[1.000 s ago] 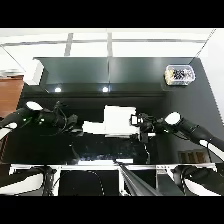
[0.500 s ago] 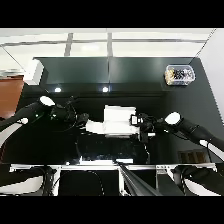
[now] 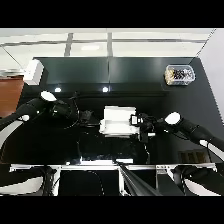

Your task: Fold the box and place the chain.

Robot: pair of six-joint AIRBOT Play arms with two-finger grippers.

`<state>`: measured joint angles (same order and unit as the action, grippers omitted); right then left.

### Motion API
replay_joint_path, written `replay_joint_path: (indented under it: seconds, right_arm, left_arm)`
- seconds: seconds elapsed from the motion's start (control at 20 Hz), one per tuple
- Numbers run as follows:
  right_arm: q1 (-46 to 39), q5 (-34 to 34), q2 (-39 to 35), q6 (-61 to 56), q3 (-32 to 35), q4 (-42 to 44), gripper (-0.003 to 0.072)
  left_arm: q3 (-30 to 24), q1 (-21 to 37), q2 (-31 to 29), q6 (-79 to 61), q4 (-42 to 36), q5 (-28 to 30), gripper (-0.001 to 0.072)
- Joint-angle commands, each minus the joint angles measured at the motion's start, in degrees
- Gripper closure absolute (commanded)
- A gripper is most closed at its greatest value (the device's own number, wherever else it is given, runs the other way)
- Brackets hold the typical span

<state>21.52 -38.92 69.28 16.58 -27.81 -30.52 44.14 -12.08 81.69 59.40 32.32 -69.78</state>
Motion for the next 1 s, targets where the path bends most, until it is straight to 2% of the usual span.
replay_joint_path:
  seconds: [0.0,0.65,0.8,0.95]
  right_arm:
    - [0.04,0.15,0.04,-0.04,-0.02,0.02,0.0256]
    - [0.04,0.15,0.04,-0.04,-0.02,0.02,0.0256]
    - [0.04,0.15,0.04,-0.04,-0.02,0.02,0.0256]
    - [0.04,0.15,0.04,-0.04,-0.02,0.02,0.0256]
  left_arm:
    - [0.28,-1.90,0.02,0.87,0.02,-0.87,0.0077]
    - [0.85,-9.03,0.02,7.02,0.74,9.73,0.0077]
    - [3.02,-11.30,0.02,11.32,6.75,11.15,0.0077]
    - [6.64,-13.60,0.02,20.87,14.47,9.33,0.0077]
